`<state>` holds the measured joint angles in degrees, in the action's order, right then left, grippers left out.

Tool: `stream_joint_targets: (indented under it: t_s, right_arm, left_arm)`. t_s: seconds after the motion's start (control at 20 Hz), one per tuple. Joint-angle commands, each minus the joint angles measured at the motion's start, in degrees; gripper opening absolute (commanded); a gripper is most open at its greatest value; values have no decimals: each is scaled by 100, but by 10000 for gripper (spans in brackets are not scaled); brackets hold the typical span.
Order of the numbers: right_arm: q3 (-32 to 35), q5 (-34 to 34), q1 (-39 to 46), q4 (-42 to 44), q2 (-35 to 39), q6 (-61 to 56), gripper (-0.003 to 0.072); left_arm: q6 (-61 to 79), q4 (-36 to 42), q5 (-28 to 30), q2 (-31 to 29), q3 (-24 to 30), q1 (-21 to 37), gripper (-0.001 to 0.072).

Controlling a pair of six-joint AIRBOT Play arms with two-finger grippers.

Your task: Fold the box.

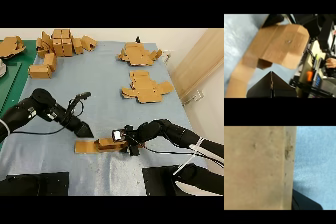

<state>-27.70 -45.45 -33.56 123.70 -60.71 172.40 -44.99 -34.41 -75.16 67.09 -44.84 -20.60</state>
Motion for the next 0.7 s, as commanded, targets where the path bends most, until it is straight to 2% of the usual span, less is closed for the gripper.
stream_joint_targets:
  t_s: [0.0,0.05,0.15,0.3,0.45,0.65]
  right_arm:
    - [0,-9,-7,-7,-4,-4,516]
    - [0,-7,-7,-9,-4,-2,515]
    - [0,-22,-7,2,-4,-2,516]
    - [-2,-72,-7,2,-4,-2,516]
    - [0,-197,-7,7,-4,-2,516]
    - [0,-507,-7,4,-4,-2,515]
  left_arm:
    - [-1252,245,-343,-350,649,-247,10]
    - [-1366,680,-256,-428,881,-507,10]
    - [-1427,1751,422,-505,1141,-1211,10]
    - [-1421,3010,2149,-494,1113,-2070,10]
    - [-1506,3204,3582,-494,1047,-2304,10]
    - [-1504,3182,4411,-474,1047,-2304,10]
